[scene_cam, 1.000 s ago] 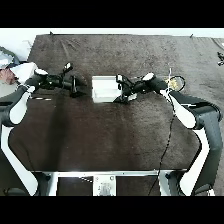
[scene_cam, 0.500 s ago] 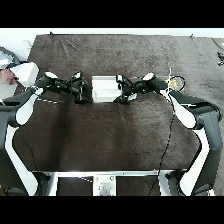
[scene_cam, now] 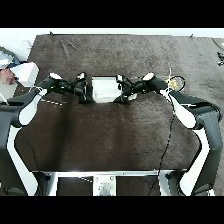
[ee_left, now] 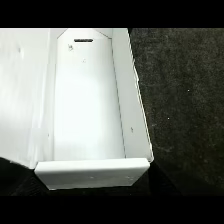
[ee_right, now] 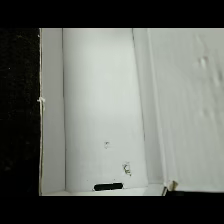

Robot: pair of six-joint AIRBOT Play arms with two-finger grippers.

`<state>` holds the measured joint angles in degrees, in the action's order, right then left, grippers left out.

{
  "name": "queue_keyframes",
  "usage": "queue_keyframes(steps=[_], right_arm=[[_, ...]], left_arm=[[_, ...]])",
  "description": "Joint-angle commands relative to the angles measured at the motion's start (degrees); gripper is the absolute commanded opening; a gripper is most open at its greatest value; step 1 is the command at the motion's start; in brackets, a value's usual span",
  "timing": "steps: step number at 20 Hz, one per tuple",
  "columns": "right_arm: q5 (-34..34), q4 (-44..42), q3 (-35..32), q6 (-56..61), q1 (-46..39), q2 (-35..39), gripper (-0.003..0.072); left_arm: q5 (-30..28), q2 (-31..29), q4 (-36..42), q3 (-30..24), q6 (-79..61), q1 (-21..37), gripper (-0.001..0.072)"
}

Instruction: Fold the box and place the chain.

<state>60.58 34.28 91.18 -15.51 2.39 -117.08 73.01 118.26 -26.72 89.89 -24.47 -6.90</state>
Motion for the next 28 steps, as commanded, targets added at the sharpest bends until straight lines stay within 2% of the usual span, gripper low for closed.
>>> queue_keyframes(steps=[1, 6, 28], right_arm=[[0.0, 0.0, 0.0, 0.1, 0.0, 0.0, 0.0542], [0.0, 0.0, 0.0, 0.1, 0.0, 0.0, 0.0542], [0.0, 0.0, 0.0, 0.1, 0.0, 0.0, 0.0542]], left_arm=[[-2.5, 0.0, -0.7, -0.2, -0.1, -0.5, 0.0717], [-5.4, 0.1, -0.9, -0.2, 0.0, -1.2, 0.0716], [-5.0, 0.1, -2.9, -0.2, 0.0, -2.8, 0.0715]])
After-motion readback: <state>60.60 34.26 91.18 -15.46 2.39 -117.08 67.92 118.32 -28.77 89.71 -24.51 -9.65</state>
